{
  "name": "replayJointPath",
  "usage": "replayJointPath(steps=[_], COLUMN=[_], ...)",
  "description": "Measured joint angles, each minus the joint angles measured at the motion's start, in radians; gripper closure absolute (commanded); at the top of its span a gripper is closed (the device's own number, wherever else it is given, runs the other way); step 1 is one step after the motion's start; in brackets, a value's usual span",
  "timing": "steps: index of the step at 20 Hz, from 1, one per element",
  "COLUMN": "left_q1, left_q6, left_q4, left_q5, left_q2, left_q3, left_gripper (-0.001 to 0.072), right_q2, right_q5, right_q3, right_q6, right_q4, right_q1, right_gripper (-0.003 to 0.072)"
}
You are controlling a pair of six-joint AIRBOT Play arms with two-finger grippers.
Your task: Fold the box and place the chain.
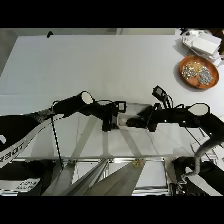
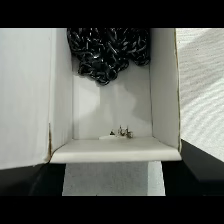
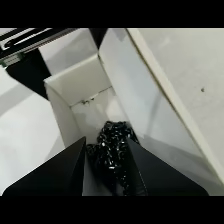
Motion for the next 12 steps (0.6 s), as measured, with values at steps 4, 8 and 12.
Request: replayJointPath(steps=[4,8,12], left_q1=[0.0,0.0,0.0], left_q6=[0.0,0.0,0.0], left_q4=[0.0,0.0,0.0], left_q5=[0.0,0.0,0.0], left_q2=[0.0,0.0,0.0], left_q3=[0.0,0.0,0.0], left_gripper=[0.0575,0.0575,0.0575], right_q2=[0.101,0.153,0.146], right_q5=[0.051,0.083,0.09], right_q3=[0.003,0.003,-0.029], right_q6=[0.04,0.047,-0.048], right_q4=[-0.077,-0.174,-0.318], right_q1=[-0.077,-0.19,-0.229], right_gripper=[0.0538,0.0504,0.0364])
